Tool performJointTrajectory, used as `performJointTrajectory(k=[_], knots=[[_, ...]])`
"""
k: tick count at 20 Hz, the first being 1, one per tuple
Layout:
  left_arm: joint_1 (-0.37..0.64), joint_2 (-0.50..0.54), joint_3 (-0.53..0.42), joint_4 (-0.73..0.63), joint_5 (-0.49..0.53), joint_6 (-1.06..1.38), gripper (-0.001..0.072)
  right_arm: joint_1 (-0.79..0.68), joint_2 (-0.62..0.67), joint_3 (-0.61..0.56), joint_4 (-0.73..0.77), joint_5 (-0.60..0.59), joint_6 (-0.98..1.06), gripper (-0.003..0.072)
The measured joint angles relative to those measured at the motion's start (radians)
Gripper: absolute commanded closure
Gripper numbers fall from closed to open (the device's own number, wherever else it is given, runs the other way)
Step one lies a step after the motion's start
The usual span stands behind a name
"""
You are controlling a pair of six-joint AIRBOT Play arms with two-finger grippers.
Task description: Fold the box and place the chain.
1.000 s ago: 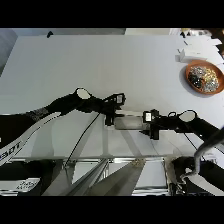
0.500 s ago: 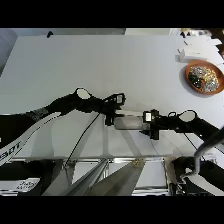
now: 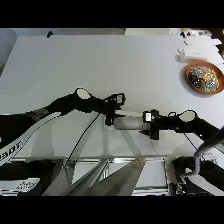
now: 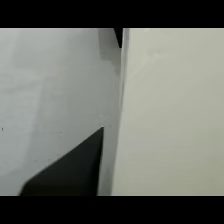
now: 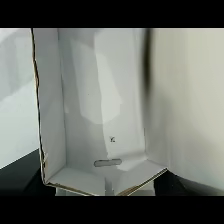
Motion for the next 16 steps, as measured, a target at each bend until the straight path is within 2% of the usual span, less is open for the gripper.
performJointTrajectory(k=[1, 2, 5, 10, 11, 13, 15, 16], knots=[[0.0, 0.004, 0.0, 0.002, -0.002, 0.0, 0.0174, 0.0, 0.0, 0.0, 0.0, 0.001, -0.001, 0.0283], [0.0, 0.011, -0.001, 0.013, -0.013, -0.005, 0.0131, 0.001, 0.0, 0.0, 0.0, 0.008, -0.002, 0.0283], [0.001, 0.056, 0.0, 0.032, -0.032, -0.068, 0.0132, 0.001, 0.001, 0.0, -0.001, 0.004, -0.003, 0.0283], [0.002, 0.18, 0.0, 0.223, -0.08, -0.267, 0.0148, 0.001, 0.001, 0.0, -0.003, 0.002, 0.0, 0.0283], [0.002, 0.209, 0.0, 0.269, -0.098, -0.317, 0.0219, 0.001, 0.001, 0.0, -0.003, 0.002, 0.0, 0.0283], [0.002, 0.275, 0.0, 0.341, -0.134, -0.429, 0.0443, 0.001, 0.001, 0.0, -0.003, 0.001, 0.0, 0.0283], [0.0, 0.343, 0.0, 0.385, -0.156, -0.527, 0.071, 0.001, 0.001, 0.0, -0.003, 0.0, 0.0, 0.0283], [-0.002, 0.376, 0.0, 0.397, -0.162, -0.562, 0.0705, 0.001, 0.001, 0.0, -0.004, 0.0, 0.0, 0.0283]])
